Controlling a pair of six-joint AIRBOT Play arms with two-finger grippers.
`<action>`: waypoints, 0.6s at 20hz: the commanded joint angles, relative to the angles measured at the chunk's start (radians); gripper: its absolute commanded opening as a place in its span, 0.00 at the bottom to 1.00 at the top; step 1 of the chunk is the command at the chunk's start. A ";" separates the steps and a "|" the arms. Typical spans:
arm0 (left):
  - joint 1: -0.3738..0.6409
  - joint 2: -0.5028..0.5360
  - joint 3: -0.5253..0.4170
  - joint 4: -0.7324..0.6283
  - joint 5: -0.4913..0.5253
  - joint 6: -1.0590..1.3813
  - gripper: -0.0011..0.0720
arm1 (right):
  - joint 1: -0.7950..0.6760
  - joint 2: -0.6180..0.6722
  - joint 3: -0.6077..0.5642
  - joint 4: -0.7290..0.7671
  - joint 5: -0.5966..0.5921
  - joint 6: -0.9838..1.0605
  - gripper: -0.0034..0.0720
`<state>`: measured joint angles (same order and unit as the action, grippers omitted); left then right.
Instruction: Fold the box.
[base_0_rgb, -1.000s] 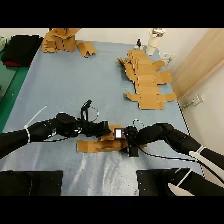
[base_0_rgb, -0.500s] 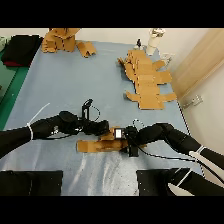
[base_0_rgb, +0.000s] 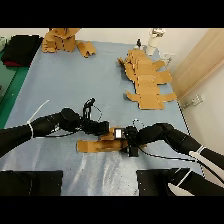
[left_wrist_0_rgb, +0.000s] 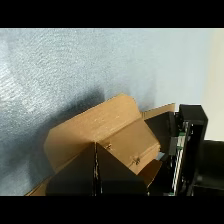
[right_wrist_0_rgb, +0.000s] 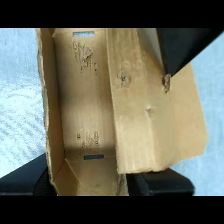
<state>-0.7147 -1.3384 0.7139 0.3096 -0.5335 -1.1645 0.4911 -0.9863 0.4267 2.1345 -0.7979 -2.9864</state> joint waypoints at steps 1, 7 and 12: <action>0.000 -0.001 0.002 0.014 -0.010 -0.003 0.03 | 0.001 0.000 0.000 0.001 0.000 0.001 0.71; 0.000 -0.001 0.002 0.014 -0.019 0.002 0.03 | 0.001 0.000 -0.003 0.002 -0.004 0.000 0.71; 0.000 0.000 0.002 0.014 -0.019 0.005 0.03 | 0.001 0.000 -0.005 0.035 -0.003 0.000 0.71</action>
<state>-0.7147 -1.3384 0.7155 0.3241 -0.5507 -1.1618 0.4911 -0.9863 0.4225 2.1517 -0.7982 -2.9864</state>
